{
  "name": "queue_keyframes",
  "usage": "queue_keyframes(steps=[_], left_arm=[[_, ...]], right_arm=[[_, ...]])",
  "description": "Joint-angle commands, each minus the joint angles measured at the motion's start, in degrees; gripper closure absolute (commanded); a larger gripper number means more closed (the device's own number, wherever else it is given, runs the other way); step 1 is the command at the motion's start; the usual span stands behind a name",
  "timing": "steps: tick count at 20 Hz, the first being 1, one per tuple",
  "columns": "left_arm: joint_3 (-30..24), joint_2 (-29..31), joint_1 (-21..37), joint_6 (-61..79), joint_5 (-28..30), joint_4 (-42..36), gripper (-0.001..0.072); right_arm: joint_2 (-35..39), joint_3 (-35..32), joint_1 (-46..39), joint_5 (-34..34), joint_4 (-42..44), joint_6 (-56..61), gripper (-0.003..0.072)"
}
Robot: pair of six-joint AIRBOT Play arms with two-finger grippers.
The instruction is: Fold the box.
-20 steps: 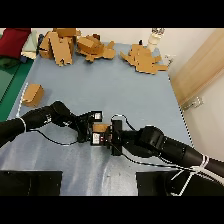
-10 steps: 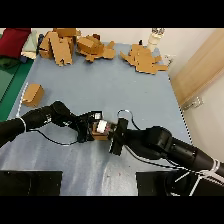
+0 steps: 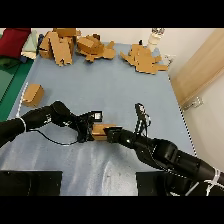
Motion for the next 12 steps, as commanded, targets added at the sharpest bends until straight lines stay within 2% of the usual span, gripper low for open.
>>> queue_keyframes(steps=[1, 6, 12], left_arm=[[0.04, 0.04, 0.02, 0.0, 0.15, 0.02, 0.0391], [0.02, 0.04, 0.02, -0.02, 0.13, 0.02, 0.0391], [0.04, 0.04, 0.02, -0.02, 0.15, 0.02, 0.0391]], right_arm=[[-4.44, -2.6, 1.9, 15.39, 1.11, 16.74, 0.0684], [-11.91, -2.32, 3.65, 16.55, 1.07, 19.58, 0.0684], [-12.26, -2.32, 3.54, 15.72, 1.03, 19.26, 0.0683]])
